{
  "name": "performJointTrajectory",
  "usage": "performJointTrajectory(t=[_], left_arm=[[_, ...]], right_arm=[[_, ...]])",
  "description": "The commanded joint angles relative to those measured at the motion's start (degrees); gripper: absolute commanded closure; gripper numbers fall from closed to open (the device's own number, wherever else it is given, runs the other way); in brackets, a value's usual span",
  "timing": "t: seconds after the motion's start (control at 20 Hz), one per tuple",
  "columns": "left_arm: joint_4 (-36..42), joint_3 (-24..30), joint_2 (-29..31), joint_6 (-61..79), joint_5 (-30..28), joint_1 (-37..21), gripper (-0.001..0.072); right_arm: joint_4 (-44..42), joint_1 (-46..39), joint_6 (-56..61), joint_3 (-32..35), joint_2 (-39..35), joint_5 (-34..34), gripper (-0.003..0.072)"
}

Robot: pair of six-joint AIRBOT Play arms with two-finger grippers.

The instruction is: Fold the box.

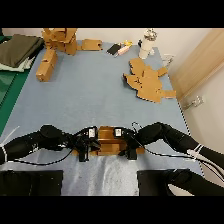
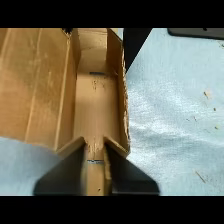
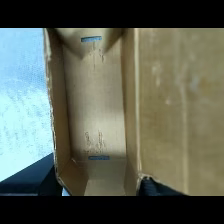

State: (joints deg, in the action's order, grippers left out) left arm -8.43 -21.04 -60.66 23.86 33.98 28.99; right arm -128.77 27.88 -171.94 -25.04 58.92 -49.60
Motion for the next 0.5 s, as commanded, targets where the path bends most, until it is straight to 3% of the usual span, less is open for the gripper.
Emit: performJointTrajectory(t=[0.0,0.1,0.25,0.3,0.45], left_arm=[[-6.64,-0.02,2.43,-10.45,-5.53,-0.17,0.0606],[-17.44,-0.02,7.02,-23.39,-6.08,-0.15,0.0606],[-34.75,-0.02,14.23,-44.0,-0.74,-0.15,0.0607],[-39.74,-0.04,16.85,-52.02,1.36,-0.15,0.0697],[-52.3,-0.31,24.98,-84.65,1.95,-0.46,0.0698]], right_arm=[[0.0,-0.02,0.0,-0.02,0.04,0.0,0.0169],[0.0,-0.02,0.0,-0.02,0.04,0.0,0.0169],[0.0,-0.02,0.0,-0.02,0.04,0.0,0.0169],[0.0,-0.02,0.0,-0.02,0.04,0.0,0.0169],[0.0,-0.02,0.0,-0.02,0.04,0.0,0.0169]])
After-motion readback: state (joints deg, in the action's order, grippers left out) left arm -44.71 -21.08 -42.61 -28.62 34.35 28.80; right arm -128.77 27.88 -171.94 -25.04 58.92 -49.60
